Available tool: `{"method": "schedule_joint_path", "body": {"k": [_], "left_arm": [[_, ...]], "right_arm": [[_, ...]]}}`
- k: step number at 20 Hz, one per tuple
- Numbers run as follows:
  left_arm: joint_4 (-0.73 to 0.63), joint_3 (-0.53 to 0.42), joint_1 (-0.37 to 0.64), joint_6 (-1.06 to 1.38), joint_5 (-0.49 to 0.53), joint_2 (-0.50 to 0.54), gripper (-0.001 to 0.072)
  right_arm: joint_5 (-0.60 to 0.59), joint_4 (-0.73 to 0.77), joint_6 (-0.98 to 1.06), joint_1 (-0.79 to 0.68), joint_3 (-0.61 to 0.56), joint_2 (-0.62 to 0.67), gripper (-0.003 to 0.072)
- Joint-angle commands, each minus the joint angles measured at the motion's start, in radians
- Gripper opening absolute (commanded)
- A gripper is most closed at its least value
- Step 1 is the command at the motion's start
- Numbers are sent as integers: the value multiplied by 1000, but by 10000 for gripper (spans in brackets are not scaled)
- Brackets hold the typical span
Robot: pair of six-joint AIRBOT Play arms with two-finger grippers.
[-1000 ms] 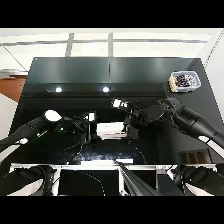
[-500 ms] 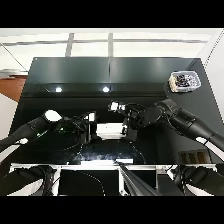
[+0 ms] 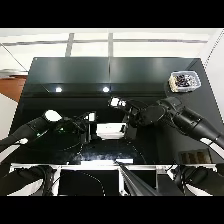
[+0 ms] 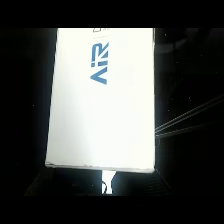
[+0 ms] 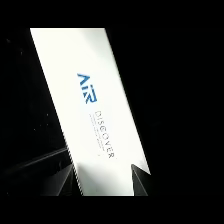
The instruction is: Fold the box and place the chain.
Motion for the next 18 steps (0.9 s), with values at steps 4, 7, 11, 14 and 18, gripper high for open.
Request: {"method": "schedule_joint_path", "body": {"k": [4, 7, 11, 14, 18], "left_arm": [[0, 0, 0, 0, 1, 0, 395], [0, 0, 0, 0, 1, 0, 395], [0, 0, 0, 0, 1, 0, 395], [0, 0, 0, 0, 1, 0, 395], [0, 0, 0, 0, 1, 0, 395]], "right_arm": [[-116, -8, 566, -87, 42, 69, 303], [-58, 149, 703, -120, -64, 69, 23], [184, 428, 703, -111, -202, 67, 23], [188, 431, 703, -111, -209, 58, 23], [179, 427, 703, -101, -210, -2, 23]]}}
